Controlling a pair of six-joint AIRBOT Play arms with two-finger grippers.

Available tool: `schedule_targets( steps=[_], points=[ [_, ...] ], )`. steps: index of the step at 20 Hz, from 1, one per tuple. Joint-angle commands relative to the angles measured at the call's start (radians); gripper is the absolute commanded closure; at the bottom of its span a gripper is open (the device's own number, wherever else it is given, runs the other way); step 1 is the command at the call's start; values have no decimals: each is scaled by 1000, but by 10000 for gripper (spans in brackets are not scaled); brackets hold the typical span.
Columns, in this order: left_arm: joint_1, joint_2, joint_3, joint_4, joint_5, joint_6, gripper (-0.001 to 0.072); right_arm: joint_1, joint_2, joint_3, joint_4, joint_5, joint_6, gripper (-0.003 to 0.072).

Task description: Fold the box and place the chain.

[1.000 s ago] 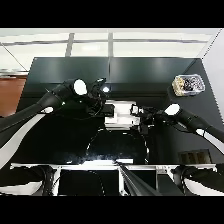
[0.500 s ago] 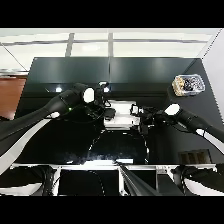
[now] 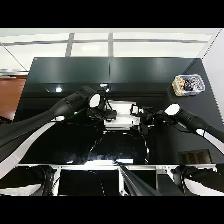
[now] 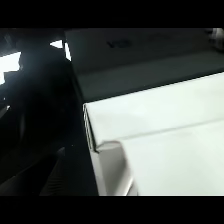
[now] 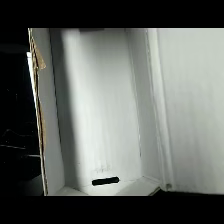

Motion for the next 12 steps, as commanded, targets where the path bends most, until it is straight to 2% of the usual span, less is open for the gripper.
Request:
schedule_targets(
  steps=[1, 5, 8, 9, 10, 11, 12],
  points=[
    [-29, -50, 51, 76, -59, -84, 221, 1, -1, 0, 0, 0, 0, 452],
    [-44, -150, 150, 92, -166, -116, 221, 1, -1, 0, 0, 0, 0, 452],
    [-49, -158, 156, 103, -161, -175, 221, 1, -1, 0, 0, 0, 0, 452],
    [-50, -158, 156, 102, -163, -175, 252, 1, -1, 0, 0, 0, 0, 452],
    [-50, -158, 156, 98, -163, -175, 401, 1, -1, 0, 0, 0, 0, 452],
    [-50, -158, 156, 95, -163, -177, 435, 1, -1, 0, 0, 0, 0, 452],
    [-50, -158, 156, 87, -161, -194, 435, 1, -1, 0, 0, 0, 0, 452]
  ],
)
